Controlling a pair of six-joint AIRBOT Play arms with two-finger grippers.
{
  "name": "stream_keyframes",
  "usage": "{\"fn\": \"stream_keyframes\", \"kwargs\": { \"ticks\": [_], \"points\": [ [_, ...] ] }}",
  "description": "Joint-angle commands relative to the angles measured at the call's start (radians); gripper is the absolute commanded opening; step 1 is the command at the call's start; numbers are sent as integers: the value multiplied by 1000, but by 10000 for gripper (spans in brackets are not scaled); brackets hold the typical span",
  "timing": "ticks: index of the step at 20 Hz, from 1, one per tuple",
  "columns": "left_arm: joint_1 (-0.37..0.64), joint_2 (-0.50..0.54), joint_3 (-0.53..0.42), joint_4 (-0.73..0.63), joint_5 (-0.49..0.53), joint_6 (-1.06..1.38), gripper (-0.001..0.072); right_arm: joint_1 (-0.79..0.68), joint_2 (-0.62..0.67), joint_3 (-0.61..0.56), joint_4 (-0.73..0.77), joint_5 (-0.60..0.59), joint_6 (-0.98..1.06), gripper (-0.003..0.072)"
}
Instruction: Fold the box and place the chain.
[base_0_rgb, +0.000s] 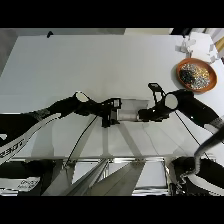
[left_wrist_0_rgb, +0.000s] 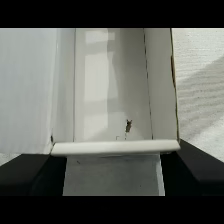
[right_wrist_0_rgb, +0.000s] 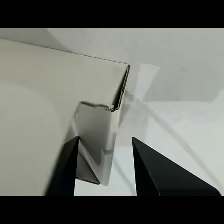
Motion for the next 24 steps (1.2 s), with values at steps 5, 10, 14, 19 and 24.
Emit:
{"fn": "stream_keyframes", "kwargs": {
  "ticks": [5,10,14,19,24],
  "points": [
    [1,0,0,0,0,0,133,124,-103,113,-203,66,322,370],
    [1,0,0,0,0,0,133,162,-147,113,-208,24,378,368],
    [1,0,0,0,0,0,133,184,-184,113,-227,27,379,253],
    [1,0,0,0,0,0,133,184,-187,113,-253,28,378,18],
    [1,0,0,0,0,0,133,184,-187,113,-283,25,371,84]
  ]
}}
